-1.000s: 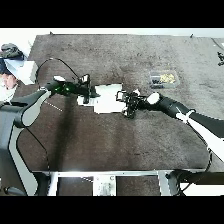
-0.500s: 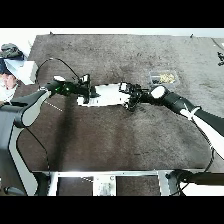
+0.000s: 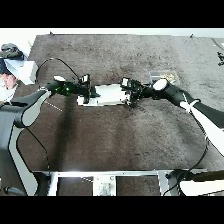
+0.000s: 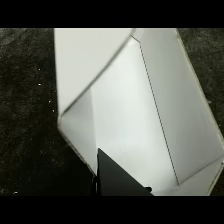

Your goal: Fold the box and place the chain.

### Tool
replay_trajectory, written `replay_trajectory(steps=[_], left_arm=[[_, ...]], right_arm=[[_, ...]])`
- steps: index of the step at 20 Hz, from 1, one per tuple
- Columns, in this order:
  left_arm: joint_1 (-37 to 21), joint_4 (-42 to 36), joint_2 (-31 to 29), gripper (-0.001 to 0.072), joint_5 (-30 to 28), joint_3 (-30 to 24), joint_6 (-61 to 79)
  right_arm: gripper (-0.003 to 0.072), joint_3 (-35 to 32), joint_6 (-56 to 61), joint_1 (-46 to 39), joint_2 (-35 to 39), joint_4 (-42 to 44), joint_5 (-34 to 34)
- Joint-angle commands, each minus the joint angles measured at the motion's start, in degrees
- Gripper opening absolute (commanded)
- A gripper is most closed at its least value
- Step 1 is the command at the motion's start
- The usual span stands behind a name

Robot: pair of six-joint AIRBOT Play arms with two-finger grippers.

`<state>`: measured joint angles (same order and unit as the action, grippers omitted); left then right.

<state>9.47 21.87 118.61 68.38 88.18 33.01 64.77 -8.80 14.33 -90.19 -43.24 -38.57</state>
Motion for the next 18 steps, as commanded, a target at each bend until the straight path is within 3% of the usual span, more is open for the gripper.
replay_trajectory(steps=[1, 11, 18], left_arm=[[0.0, 0.0, 0.0, 0.0012, 0.0, 0.0, 0.0], [0.0, 0.0, 0.0, 0.0013, 0.0, 0.0, 0.0], [0.0, 0.0, 0.0, 0.0012, 0.0, 0.0, 0.0]], right_arm=[[0.0705, 3.3, -2.2, -3.0, -2.6, 5.0, -7.1], [0.0706, 15.8, -2.2, -5.9, -12.1, 5.1, -22.3], [0.0706, 19.0, -3.1, -5.9, -17.0, 7.1, -27.6]])
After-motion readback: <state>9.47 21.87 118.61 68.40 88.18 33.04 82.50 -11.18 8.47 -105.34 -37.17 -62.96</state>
